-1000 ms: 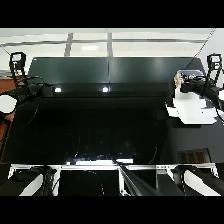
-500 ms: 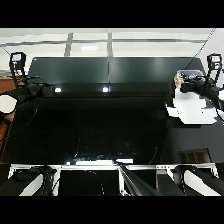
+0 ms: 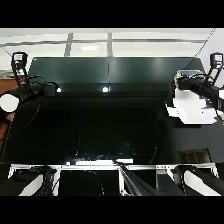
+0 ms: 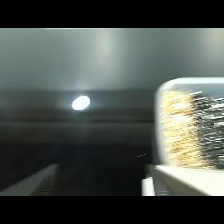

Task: Fold the box and place the chain.

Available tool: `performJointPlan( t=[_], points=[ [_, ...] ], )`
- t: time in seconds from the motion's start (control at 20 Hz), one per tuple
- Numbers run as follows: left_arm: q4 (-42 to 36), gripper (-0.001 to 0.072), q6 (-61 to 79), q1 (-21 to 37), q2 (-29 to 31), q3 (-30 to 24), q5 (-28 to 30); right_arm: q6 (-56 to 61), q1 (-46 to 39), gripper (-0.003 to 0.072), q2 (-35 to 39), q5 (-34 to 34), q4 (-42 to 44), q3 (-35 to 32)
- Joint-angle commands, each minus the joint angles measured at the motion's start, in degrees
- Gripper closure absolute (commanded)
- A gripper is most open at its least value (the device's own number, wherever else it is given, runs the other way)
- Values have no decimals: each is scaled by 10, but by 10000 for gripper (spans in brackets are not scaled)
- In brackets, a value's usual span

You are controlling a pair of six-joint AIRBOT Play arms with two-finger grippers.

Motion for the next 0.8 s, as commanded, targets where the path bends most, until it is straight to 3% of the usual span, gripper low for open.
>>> performJointPlan(
  t=[0.0,0.15,0.25,0.35,0.45,0.55,0.65,0.75],
  points=[
    [-5,-1,0,-10,-21,0,-14,67,7,-31,-2,99,-54,12],
    [32,-1,-2,0,-22,0,-78,316,-63,-30,-3,92,-366,83],
    [36,-1,-2,12,-22,0,-111,430,-167,-29,-16,83,-483,130],
    [38,-1,-2,15,-22,0,-114,471,-288,-29,-52,124,-477,178],
    [37,-1,-2,14,-22,0,-94,422,-369,-29,-100,208,-417,231],
    [35,-1,-2,13,-22,0,-81,238,-402,-29,-155,321,-359,277],
    [35,-1,-2,12,-22,0,-81,170,-404,-30,-203,393,-372,290],
    [35,0,-2,12,-22,0,-81,134,-397,-30,-246,421,-360,290]
  ],
)
